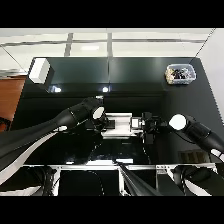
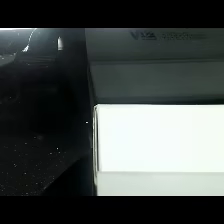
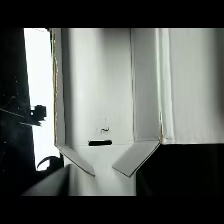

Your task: Fold the box and place the chain.

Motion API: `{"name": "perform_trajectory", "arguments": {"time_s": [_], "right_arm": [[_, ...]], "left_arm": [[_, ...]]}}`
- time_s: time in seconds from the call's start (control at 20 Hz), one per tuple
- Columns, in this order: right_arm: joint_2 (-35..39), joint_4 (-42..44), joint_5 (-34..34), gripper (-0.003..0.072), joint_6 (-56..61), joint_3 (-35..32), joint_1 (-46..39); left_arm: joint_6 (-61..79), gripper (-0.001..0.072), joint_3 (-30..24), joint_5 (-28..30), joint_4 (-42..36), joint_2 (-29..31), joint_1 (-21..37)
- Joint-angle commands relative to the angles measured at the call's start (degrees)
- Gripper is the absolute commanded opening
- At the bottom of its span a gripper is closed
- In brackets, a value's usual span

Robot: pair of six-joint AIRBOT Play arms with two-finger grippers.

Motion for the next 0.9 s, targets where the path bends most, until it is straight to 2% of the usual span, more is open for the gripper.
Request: {"name": "perform_trajectory", "arguments": {"time_s": [0.0,0.1,0.5,0.55,0.6,0.65,0.7,0.75,0.8,0.85], "right_arm": [[0.2,0.6,0.2,0.0216,0.5,0.0,0.0],[-0.2,4.1,-0.6,0.0178,0.5,0.0,0.1],[-5.0,17.3,-4.5,0.018,0.3,0.0,2.9],[-5.1,17.3,-4.6,0.0221,0.4,0.0,3.0],[-5.1,17.1,-4.7,0.0341,1.1,0.0,2.7],[-5.1,17.1,-4.6,0.0343,1.5,0.0,2.5],[-5.1,17.1,-3.7,0.0092,1.7,0.0,2.3],[-5.1,17.1,-3.4,0.0146,1.7,0.0,2.4],[-5.1,17.2,-3.4,0.0333,2.2,0.0,2.4],[-5.0,16.7,-3.1,0.0201,3.3,0.0,2.3]], "left_arm": [[0.0,0.0026,0.0,0.1,0.0,0.0,0.0],[0.0,0.0026,0.0,0.1,0.0,0.0,0.0],[0.0,0.0026,0.0,0.1,0.0,0.0,0.0],[0.0,0.0026,0.0,0.1,0.0,0.0,0.0],[0.0,0.0026,0.0,0.1,0.0,0.0,0.0],[0.0,0.0026,0.0,0.1,0.0,0.0,0.0],[0.0,0.0026,0.0,0.1,0.0,0.0,0.0],[0.0,0.0026,0.0,0.1,0.0,0.0,0.0],[0.0,0.0026,0.0,0.1,0.0,0.0,0.0],[0.0,0.0026,0.0,0.1,0.0,0.0,0.0]]}}
